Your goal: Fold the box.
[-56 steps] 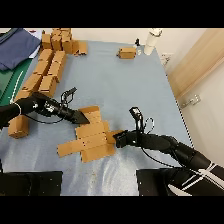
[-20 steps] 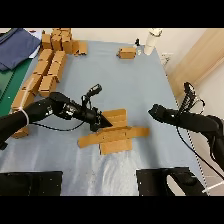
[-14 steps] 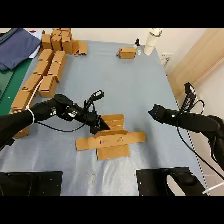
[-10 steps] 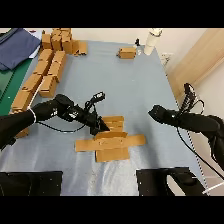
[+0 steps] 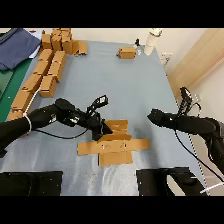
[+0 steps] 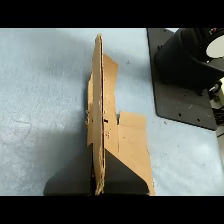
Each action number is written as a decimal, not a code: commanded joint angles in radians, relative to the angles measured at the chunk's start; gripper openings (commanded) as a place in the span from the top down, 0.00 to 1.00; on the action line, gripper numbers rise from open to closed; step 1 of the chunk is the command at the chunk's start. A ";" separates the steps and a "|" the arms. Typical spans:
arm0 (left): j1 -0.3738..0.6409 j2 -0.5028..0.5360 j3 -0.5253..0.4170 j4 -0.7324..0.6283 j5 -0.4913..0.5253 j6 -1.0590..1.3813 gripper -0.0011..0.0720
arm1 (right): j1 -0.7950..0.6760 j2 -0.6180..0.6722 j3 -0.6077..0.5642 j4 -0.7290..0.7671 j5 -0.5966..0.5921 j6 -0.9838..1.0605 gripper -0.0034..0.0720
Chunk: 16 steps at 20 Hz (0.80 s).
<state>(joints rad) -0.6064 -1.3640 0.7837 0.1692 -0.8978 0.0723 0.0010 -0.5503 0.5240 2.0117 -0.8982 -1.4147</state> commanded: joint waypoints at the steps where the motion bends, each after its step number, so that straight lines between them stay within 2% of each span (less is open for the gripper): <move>1: -0.018 0.027 -0.064 -0.075 0.063 0.089 0.97 | 0.000 0.001 -0.006 0.000 0.001 -0.001 0.95; 6: -0.087 0.045 -0.083 -0.064 0.180 0.122 0.97 | 0.000 0.001 -0.006 0.000 0.023 -0.001 0.95; 9: -0.105 0.049 -0.082 -0.032 0.180 0.082 0.97 | 0.000 0.001 -0.006 0.000 0.026 -0.005 0.95; 13: -0.111 0.049 -0.082 0.101 0.173 -0.040 0.97 | 0.000 0.001 -0.006 0.001 0.026 -0.016 0.95; 16: -0.113 0.049 -0.082 0.101 0.196 -0.033 0.97 | 0.000 0.001 -0.006 0.001 0.026 -0.018 0.95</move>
<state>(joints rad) -0.7151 -1.3159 0.7021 0.2226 -0.7300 0.0650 0.0010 -0.5503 0.5179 2.0121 -0.8730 -1.4292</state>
